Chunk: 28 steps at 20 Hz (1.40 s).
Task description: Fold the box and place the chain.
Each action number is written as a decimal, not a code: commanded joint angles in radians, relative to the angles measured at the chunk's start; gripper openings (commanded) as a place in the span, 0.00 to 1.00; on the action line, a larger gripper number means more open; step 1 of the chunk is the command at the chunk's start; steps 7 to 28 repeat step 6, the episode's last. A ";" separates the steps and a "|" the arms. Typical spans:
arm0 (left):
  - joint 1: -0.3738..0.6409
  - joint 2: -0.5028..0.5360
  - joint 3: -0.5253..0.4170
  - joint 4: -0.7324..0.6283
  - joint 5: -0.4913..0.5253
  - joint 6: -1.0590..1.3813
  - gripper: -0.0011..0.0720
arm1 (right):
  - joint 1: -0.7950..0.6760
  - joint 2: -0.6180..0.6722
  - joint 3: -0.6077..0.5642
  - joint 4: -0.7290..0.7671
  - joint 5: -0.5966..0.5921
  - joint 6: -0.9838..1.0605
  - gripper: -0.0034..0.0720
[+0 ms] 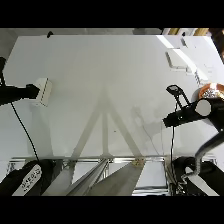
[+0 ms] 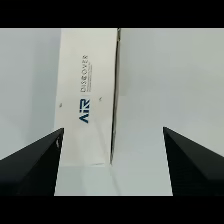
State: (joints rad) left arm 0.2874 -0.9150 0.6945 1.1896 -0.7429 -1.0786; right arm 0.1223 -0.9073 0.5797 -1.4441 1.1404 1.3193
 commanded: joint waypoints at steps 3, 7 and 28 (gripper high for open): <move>-0.034 0.028 0.001 0.002 0.004 -0.003 0.97 | -0.001 -0.001 0.000 0.000 0.000 0.000 0.13; -0.034 0.012 0.001 0.008 0.006 -0.003 0.97 | -0.001 -0.001 0.000 0.000 0.000 0.000 0.13; -0.034 0.012 0.001 0.008 0.006 -0.003 0.97 | -0.001 -0.001 0.000 0.000 0.000 0.000 0.13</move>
